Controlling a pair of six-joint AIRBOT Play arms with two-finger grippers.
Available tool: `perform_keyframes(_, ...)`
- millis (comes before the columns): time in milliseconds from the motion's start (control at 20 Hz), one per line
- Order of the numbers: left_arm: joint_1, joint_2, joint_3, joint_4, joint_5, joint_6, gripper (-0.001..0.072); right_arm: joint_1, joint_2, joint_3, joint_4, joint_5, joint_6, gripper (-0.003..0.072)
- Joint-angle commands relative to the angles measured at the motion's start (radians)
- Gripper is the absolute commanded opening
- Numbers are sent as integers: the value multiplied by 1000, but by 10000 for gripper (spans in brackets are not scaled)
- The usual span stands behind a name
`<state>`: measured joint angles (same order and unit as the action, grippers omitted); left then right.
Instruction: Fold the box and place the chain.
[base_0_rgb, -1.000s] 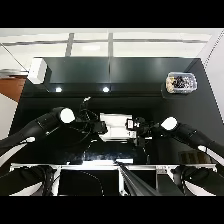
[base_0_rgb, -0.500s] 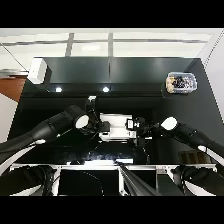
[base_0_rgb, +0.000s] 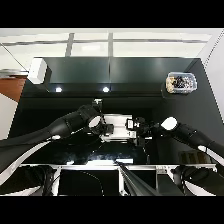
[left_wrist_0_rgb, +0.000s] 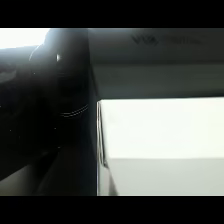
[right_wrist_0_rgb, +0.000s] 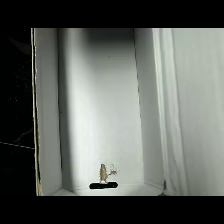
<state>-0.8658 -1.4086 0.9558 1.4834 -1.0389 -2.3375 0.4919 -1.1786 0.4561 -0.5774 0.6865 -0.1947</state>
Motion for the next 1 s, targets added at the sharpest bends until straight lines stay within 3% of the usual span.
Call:
perform_keyframes(0,-2,-6,11,3,18,-27,497,1,0,0,0,0,0,529)
perform_keyframes(100,-4,-7,14,1,25,-27,463,1,0,0,0,0,0,529)
perform_keyframes(200,-7,-7,15,2,25,-27,336,1,0,0,0,0,0,529)
perform_keyframes(350,-7,-8,15,1,36,-32,326,1,0,0,0,0,0,529)
perform_keyframes(400,-7,-9,15,1,36,-32,269,1,0,0,0,0,0,529)
perform_keyframes(950,-6,-35,15,1,37,-39,269,1,0,0,0,0,0,529)
